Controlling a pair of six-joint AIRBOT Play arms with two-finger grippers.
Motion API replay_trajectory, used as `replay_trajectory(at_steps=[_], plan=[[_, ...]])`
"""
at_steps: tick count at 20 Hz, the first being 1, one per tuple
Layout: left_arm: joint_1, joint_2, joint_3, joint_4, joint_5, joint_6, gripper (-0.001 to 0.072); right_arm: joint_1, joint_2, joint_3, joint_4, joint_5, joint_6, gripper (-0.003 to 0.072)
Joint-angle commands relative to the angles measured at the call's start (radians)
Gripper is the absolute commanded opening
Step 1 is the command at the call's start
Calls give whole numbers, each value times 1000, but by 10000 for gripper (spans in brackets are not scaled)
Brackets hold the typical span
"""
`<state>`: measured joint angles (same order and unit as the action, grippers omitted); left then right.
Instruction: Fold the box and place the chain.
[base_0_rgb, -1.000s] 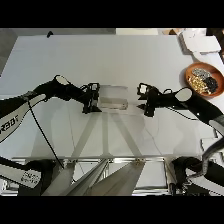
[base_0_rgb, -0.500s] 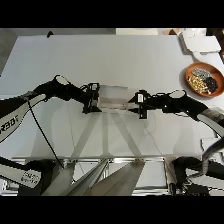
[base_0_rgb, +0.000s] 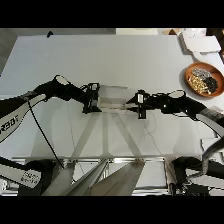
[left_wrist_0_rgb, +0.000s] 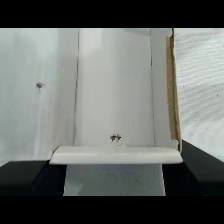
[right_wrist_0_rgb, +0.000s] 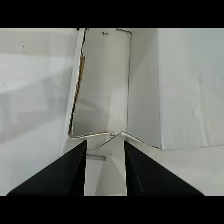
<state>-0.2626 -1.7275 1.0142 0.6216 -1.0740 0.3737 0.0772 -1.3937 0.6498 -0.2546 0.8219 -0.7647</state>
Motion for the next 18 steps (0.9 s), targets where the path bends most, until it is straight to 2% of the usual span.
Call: replay_trajectory(at_steps=[1, 2, 5, 11, 13, 18], plan=[[0, -1, 0, 0, 0, 0, 225, 29, -1, 0, 24, 0, -3, 229], [0, -1, 0, 0, 0, 0, 225, 41, -1, 0, 24, -4, -3, 228], [0, -1, 0, 0, 0, 0, 225, 57, -1, 0, 24, -29, -3, 150], [0, -1, 0, 0, 0, 0, 225, 56, -5, 0, 31, -63, 2, 137], [0, -1, 0, 0, 1, 0, 225, 56, -6, 0, 32, -64, 2, 18], [0, -1, 0, 0, 0, 0, 225, 57, -6, 0, 156, -68, 0, 13]])
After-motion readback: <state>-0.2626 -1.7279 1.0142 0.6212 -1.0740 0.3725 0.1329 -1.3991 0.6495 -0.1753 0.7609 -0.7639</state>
